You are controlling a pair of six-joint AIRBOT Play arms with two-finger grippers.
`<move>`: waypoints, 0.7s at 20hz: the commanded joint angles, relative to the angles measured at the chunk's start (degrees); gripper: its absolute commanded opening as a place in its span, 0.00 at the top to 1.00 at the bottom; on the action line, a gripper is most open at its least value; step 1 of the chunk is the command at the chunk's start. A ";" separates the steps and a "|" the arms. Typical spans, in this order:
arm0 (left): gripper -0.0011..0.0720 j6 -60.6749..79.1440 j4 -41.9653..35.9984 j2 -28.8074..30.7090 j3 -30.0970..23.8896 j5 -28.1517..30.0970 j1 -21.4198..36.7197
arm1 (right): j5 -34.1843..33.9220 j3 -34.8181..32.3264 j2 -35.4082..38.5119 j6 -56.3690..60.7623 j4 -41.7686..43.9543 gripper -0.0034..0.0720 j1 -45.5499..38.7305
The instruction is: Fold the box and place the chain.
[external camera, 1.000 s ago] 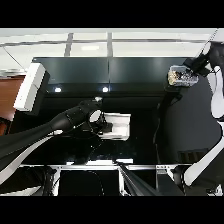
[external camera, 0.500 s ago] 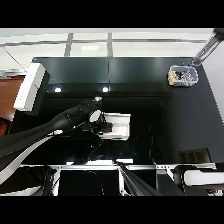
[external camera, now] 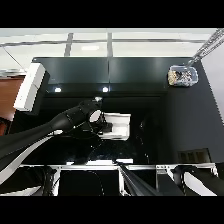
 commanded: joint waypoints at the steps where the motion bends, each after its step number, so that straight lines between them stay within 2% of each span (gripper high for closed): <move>1: 0.95 0.02 0.02 -0.02 0.02 -0.20 0.00 | 7.50 -1.60 3.98 -1.70 6.03 0.94 5.25; 4: 0.95 0.02 0.02 -0.02 0.02 -0.15 0.02 | 11.58 -3.80 3.98 -1.60 8.59 0.94 7.87; 7: 0.95 0.00 0.02 -0.02 0.02 -0.15 0.02 | 12.61 -9.29 3.98 -1.70 13.53 0.94 9.35; 10: 0.95 0.02 0.02 -0.02 0.02 -0.15 0.02 | 10.95 -16.37 3.98 -1.99 15.34 0.93 11.74; 14: 0.95 0.02 0.02 -0.02 0.02 -0.15 0.00 | 5.44 -26.51 3.98 -3.39 17.03 0.94 16.68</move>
